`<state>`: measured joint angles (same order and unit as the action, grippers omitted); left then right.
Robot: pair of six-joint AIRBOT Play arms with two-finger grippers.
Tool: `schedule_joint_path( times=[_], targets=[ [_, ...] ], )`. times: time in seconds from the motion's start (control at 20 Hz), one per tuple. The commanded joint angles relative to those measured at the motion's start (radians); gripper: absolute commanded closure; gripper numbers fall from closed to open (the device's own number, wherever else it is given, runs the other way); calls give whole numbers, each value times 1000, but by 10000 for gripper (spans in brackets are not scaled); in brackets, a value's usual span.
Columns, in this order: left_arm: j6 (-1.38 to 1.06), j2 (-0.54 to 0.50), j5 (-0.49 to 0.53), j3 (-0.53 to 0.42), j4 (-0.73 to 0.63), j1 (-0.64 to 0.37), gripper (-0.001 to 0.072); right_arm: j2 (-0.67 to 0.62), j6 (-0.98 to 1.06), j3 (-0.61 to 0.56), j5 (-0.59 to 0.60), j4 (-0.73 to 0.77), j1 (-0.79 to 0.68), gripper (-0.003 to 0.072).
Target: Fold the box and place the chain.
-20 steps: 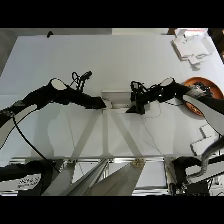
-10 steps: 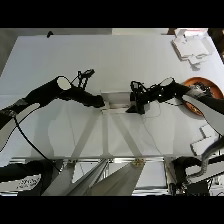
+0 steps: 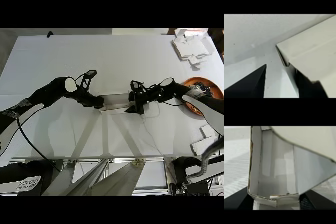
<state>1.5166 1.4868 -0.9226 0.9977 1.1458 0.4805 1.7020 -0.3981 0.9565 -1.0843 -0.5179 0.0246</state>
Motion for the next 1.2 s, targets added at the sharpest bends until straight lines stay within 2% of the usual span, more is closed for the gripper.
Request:
schedule_joint_path(
  times=[0.0,0.1,0.25,0.45,0.6,1.05,1.15],
  targets=[
    [64,1,-18,41,47,30,322,0,1,0,3,-5,-1,242],
    [113,5,-40,74,86,46,323,0,1,0,3,-5,-1,242],
    [204,37,-132,113,154,65,311,0,1,0,3,-5,-1,242],
    [240,90,-157,148,169,98,312,0,1,0,3,-5,-1,242],
    [316,126,-204,195,262,119,312,0,1,0,3,-5,-1,242],
    [451,143,-187,200,277,147,315,0,1,0,3,-5,-1,242],
    [490,144,-176,200,273,156,342,0,1,0,3,-5,-1,242]
  ],
)
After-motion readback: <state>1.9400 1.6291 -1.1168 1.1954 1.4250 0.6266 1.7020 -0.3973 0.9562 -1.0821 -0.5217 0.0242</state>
